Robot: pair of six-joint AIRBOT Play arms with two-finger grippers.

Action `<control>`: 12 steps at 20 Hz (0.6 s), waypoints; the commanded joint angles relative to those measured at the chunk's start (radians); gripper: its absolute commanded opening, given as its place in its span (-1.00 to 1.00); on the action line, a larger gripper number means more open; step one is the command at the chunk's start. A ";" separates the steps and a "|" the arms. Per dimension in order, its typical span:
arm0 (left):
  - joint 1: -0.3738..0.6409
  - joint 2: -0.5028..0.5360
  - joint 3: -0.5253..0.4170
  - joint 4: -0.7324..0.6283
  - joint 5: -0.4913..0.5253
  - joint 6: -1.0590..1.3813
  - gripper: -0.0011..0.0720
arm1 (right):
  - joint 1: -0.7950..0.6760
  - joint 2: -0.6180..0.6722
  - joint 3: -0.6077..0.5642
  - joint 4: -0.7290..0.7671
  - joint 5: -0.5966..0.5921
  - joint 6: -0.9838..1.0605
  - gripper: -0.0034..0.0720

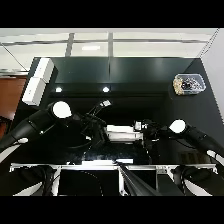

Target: Fold the box and place the chain.

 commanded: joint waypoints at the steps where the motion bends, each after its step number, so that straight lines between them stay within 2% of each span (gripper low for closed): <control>1: -0.007 0.004 -0.060 -0.378 0.277 0.314 -0.89 | 0.001 -0.001 0.000 0.001 0.000 0.001 0.39; 4: -0.011 -0.010 -0.060 -0.357 0.459 0.361 -0.89 | 0.001 -0.001 0.000 0.001 0.001 0.001 0.38; 6: -0.011 -0.041 -0.060 -0.320 0.526 0.361 -0.89 | 0.001 -0.001 0.000 0.001 0.009 0.001 -0.41; 8: -0.011 -0.090 -0.058 -0.290 0.529 0.360 -0.89 | 0.001 -0.001 0.000 0.001 0.018 0.001 -0.46; 12: -0.011 -0.176 -0.058 -0.286 0.463 0.340 -0.89 | 0.001 -0.001 0.000 0.001 0.020 0.001 -0.46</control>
